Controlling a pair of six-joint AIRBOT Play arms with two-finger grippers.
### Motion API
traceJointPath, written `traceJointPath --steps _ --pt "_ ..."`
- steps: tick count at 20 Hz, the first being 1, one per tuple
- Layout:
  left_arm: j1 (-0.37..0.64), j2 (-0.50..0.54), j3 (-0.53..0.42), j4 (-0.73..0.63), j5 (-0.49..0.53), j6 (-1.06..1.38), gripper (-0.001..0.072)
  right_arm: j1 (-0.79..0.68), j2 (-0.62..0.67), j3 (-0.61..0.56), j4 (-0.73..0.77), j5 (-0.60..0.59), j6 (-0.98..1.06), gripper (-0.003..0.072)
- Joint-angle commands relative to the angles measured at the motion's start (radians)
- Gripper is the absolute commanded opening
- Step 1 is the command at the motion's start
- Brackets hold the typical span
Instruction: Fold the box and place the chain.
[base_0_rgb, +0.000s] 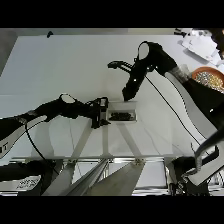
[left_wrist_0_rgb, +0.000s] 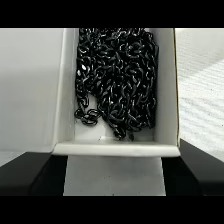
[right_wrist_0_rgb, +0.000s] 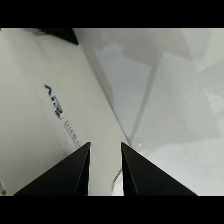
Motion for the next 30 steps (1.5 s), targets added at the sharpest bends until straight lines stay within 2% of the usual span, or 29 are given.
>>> traceJointPath --steps 1,4,6,13,18,21,24,27,30 --pt "0.000 0.001 0.000 0.000 0.000 0.000 0.0258 0.043 0.048 0.004 -0.040 0.036 -0.003 0.0224" --pt "0.000 0.001 0.000 0.000 0.000 0.000 0.0258 0.062 0.110 0.004 -0.037 0.043 -0.011 0.0249" --pt "0.000 0.001 0.000 0.000 0.000 0.000 0.0258 0.084 0.133 0.003 -0.038 0.053 -0.015 0.0429" --pt "0.000 0.001 0.000 0.000 0.000 0.000 0.0258 0.168 0.134 -0.056 -0.053 0.037 -0.169 0.0413" --pt "0.000 0.001 0.000 0.000 0.000 0.000 0.0258 0.165 0.161 -0.064 -0.142 0.000 -0.193 0.0412" --pt "0.000 0.001 0.000 0.000 0.000 0.000 0.0258 0.134 0.255 -0.064 -0.111 -0.082 -0.241 0.0413" --pt "0.000 0.001 0.000 0.000 0.000 0.000 0.0258 0.037 0.307 -0.064 0.010 -0.249 -0.273 0.0411" --pt "0.000 0.001 0.000 0.000 0.000 0.000 0.0258 -0.030 0.254 -0.064 0.075 -0.297 -0.316 0.0410" --pt "0.000 0.001 0.000 0.000 0.000 0.000 0.0258 -0.043 0.140 -0.064 0.074 -0.216 -0.352 0.0409"
